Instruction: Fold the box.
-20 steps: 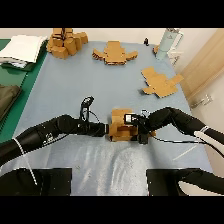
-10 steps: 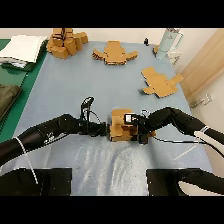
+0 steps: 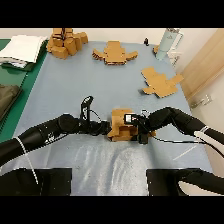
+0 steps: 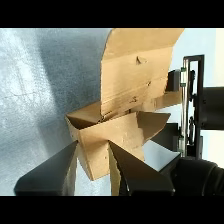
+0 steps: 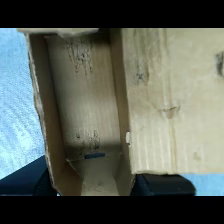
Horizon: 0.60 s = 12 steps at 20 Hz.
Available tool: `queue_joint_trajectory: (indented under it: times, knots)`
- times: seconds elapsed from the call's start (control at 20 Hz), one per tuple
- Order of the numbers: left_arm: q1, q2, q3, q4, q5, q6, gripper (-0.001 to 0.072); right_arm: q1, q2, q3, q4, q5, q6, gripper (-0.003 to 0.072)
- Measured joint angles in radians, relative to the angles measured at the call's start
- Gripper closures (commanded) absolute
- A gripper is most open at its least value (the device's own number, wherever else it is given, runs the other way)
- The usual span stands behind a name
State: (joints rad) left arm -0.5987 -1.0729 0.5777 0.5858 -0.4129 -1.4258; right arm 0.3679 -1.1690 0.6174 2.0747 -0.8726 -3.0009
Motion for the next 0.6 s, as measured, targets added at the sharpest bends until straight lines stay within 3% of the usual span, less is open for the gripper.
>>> queue_joint_trajectory:
  times: [0.1,0.4,0.6]
  knots:
    - [0.0,0.0,0.0,-0.002,0.002,0.0,0.0336,0.0,0.0,0.0,0.0,0.0,0.0,0.0174]
    - [-0.002,-0.006,0.014,0.013,-0.034,-0.017,0.0336,0.0,0.0,0.0,0.0,0.0,0.0,0.0174]
    - [-0.027,-0.037,0.074,0.167,-0.087,-0.153,0.0337,0.0,0.0,0.0,0.0,0.0,0.0,0.0174]
